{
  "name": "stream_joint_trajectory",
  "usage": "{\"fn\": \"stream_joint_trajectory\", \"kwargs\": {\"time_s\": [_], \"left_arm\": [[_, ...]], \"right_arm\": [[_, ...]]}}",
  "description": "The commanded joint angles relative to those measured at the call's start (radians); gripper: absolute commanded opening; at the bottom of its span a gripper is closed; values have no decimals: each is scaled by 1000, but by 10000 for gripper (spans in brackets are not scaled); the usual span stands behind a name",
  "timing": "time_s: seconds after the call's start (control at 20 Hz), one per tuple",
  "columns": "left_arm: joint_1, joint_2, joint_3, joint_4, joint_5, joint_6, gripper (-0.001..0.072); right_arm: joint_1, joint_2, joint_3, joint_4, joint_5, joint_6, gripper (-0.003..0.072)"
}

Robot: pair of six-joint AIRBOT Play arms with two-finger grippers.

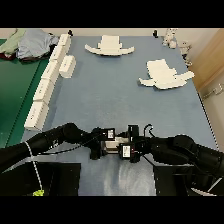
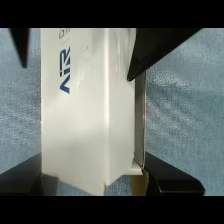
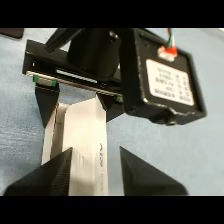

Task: Fold the box.

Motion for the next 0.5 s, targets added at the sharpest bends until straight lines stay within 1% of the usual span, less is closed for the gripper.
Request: {"fn": "stream_joint_trajectory", "kwargs": {"time_s": [0.0, 0.25, 0.45], "left_arm": [[0, 0, 0, 0, 0, 0, 421], [0, 0, 0, 0, 0, 0, 421], [0, 0, 0, 0, 0, 0, 421]], "right_arm": [[1, -18, -1, 1, -6, 0, 336], [2, -51, -1, 39, -45, -1, 329], [2, -48, -1, 69, -83, -1, 333]]}}
